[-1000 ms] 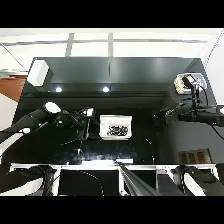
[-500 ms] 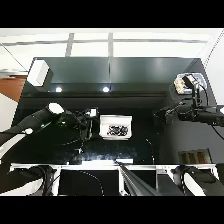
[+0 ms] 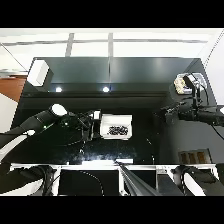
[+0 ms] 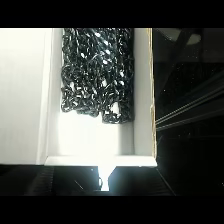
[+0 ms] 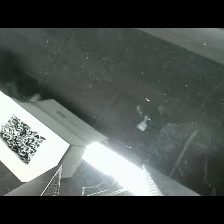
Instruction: Fold the box and place the chain.
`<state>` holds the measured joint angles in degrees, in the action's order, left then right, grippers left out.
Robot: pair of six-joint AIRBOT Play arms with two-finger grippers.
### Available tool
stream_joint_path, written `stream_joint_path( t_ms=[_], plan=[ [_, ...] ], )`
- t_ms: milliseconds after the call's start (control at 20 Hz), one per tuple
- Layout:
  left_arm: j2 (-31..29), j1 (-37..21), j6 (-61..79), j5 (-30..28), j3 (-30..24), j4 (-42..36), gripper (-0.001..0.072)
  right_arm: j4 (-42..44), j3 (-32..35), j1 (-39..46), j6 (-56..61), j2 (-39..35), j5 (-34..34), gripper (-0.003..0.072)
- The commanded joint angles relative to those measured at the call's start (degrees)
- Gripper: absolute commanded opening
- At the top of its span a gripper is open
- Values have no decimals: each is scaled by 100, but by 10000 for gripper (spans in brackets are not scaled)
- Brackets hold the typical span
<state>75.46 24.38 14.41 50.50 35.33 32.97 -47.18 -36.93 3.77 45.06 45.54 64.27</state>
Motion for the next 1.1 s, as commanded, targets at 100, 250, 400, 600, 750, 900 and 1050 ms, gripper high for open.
stream_joint_path(
  t_ms=[100,250,400,600,750,900,1050],
  plan=[
    [4,24,-33,-42,4,63,478,63,-2,-529,210,0,-684,706],
    [4,24,-33,-42,4,63,478,107,-4,-1545,601,66,-2028,714],
    [4,24,-33,-42,4,66,478,400,-195,-2288,1032,546,-2739,713],
    [4,24,-33,-44,4,66,478,339,-411,-2806,420,1224,-2664,713],
    [4,24,-33,-44,4,66,478,94,-409,-2806,-330,1261,-2400,705],
    [4,24,-33,-44,4,66,478,22,-407,-2806,-507,1314,-1834,705],
    [4,24,-33,-44,4,66,478,-306,-407,-2806,-507,1322,-1397,706]
  ],
)
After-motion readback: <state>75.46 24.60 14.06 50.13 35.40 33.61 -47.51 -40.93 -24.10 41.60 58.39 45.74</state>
